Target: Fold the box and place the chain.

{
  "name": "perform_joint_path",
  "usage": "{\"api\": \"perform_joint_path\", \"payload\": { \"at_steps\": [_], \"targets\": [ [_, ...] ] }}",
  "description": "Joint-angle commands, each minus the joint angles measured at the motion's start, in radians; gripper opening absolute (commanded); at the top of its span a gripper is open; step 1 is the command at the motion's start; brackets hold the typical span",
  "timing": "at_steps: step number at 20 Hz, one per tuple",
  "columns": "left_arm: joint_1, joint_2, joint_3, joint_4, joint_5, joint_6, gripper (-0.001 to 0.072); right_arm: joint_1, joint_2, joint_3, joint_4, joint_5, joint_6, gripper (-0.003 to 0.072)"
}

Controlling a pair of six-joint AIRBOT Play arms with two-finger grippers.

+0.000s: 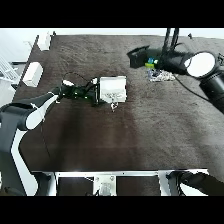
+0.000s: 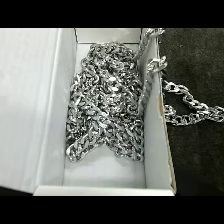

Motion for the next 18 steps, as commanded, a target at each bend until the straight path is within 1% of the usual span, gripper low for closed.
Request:
{"api": "perform_joint_path", "payload": {
  "at_steps": [1,2,3,4,6,8,11,13,15,18],
  "targets": [
    [0.000,0.000,0.000,0.000,0.000,0.000,0.0462,0.002,-0.009,-0.133,0.000,-0.023,-0.001,0.0021],
    [0.000,0.000,0.000,0.000,0.000,0.000,0.0462,0.002,-0.010,-0.189,0.000,-0.026,0.000,0.0229],
    [0.000,0.000,0.000,0.000,0.000,0.000,0.0462,0.002,-0.015,-0.239,0.004,-0.035,0.000,0.0476],
    [0.000,0.000,0.000,0.000,0.000,0.000,0.0461,0.003,-0.027,-0.281,0.012,-0.043,0.000,0.0521],
    [0.000,0.000,0.000,0.000,0.000,0.000,0.0462,0.003,-0.084,-0.331,0.093,-0.044,0.000,0.0521],
    [0.000,0.000,0.000,0.000,0.000,0.000,0.0462,0.014,-0.166,-0.342,0.160,-0.021,-0.001,0.0520],
    [0.000,0.000,0.000,0.000,0.000,0.000,0.0461,0.084,-0.273,-0.341,0.176,-0.021,-0.001,0.0520],
    [0.000,0.000,0.000,0.000,0.000,0.001,0.0462,0.127,-0.318,-0.341,0.177,-0.039,-0.001,0.0520],
    [0.000,0.000,0.000,0.000,0.000,0.001,0.0462,0.142,-0.347,-0.341,0.181,-0.042,0.000,0.0520],
    [0.000,0.000,0.000,0.000,0.000,0.000,0.0462,0.141,-0.357,-0.340,0.181,-0.052,0.000,0.0520]
  ]
}}
